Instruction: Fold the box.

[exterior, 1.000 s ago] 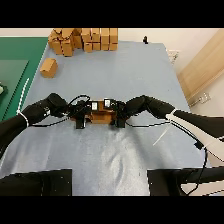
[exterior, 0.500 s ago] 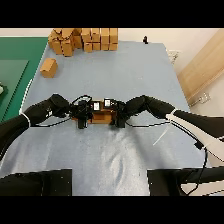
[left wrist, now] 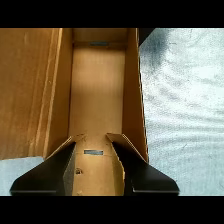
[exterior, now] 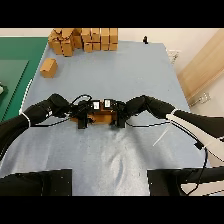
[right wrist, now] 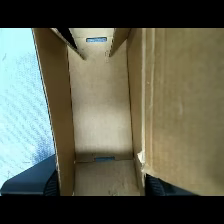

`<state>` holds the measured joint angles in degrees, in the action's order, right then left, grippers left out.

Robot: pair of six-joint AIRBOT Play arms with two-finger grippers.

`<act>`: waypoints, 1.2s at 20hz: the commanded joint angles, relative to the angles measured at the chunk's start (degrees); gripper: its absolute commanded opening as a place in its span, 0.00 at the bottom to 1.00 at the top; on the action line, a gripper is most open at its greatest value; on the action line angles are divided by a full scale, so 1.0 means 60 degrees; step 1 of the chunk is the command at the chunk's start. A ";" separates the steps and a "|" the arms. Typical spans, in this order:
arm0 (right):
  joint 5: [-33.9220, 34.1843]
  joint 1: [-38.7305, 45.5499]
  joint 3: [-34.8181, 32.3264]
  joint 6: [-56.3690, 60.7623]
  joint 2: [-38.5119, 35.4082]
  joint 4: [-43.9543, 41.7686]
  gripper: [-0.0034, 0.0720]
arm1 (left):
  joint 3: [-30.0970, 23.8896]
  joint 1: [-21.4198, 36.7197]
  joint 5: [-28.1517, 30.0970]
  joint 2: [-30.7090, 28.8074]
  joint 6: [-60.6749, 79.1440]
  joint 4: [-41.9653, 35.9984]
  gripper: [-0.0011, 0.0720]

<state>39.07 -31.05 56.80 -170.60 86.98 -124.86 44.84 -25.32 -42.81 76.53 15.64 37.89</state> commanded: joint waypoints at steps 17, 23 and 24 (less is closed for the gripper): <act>0.0029 0.0000 0.0007 0.0036 -0.0004 -0.0011 0.71 | 0.0022 0.2357 -0.1512 -0.1982 -0.3519 0.2295 0.03; 0.0004 0.0000 0.0007 0.0033 -0.0004 -0.0015 0.71 | 0.0000 0.5592 -0.1978 -0.2320 -0.9457 0.2710 0.03; -0.0007 0.0000 0.0007 0.0033 -0.0004 -0.0015 0.71 | -0.0004 0.5752 -0.2382 -0.1989 -0.9938 0.2714 0.03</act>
<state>39.09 -31.05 56.80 -170.41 86.98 -124.95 44.88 2.85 -52.31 63.13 -26.65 51.86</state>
